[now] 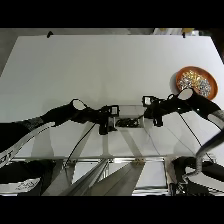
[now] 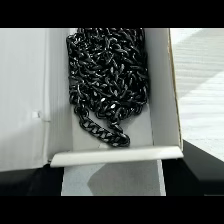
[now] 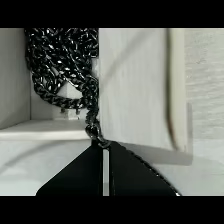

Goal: Fold the box and place the chain.

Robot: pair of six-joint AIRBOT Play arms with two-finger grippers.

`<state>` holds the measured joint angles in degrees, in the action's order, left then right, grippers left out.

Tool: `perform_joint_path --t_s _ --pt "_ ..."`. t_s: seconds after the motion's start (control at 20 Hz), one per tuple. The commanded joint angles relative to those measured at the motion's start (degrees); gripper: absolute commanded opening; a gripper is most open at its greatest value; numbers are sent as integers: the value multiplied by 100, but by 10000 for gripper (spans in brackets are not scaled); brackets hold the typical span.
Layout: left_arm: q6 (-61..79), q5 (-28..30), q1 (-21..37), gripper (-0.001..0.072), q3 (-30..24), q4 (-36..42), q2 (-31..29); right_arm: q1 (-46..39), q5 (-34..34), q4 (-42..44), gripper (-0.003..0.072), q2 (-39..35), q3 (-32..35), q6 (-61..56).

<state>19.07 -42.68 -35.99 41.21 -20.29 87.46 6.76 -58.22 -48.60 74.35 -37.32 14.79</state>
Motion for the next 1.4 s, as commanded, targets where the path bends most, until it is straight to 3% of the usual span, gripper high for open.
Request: perform_joint_path --t_s 0.0,0.15,0.25,0.4,0.55,0.95,1.15,1.35 --pt "-2 2 4 253 2 0 -4 7 -219 -247 17 -236 7 -404" --pt "-2 2 4 253 2 0 -4 7 2 -1211 17 -894 7 -1725" --pt "-2 0 4 253 2 0 -4 7 177 -2170 17 -1397 7 -3657" --pt "-2 2 4 253 2 0 -4 9 -103 -2428 17 -2046 9 -5219" --pt "-2 2 4 253 2 0 -4 9 -177 -1729 17 -2669 9 -5475" --pt "-2 2 4 253 2 0 -4 9 -315 1543 17 -3762 9 -5486" --pt "-2 2 4 253 2 0 -4 503 -354 2035 17 -3766 9 -5482" --pt "-2 2 4 253 2 0 -4 1397 354 2317 17 -3766 9 -5134"
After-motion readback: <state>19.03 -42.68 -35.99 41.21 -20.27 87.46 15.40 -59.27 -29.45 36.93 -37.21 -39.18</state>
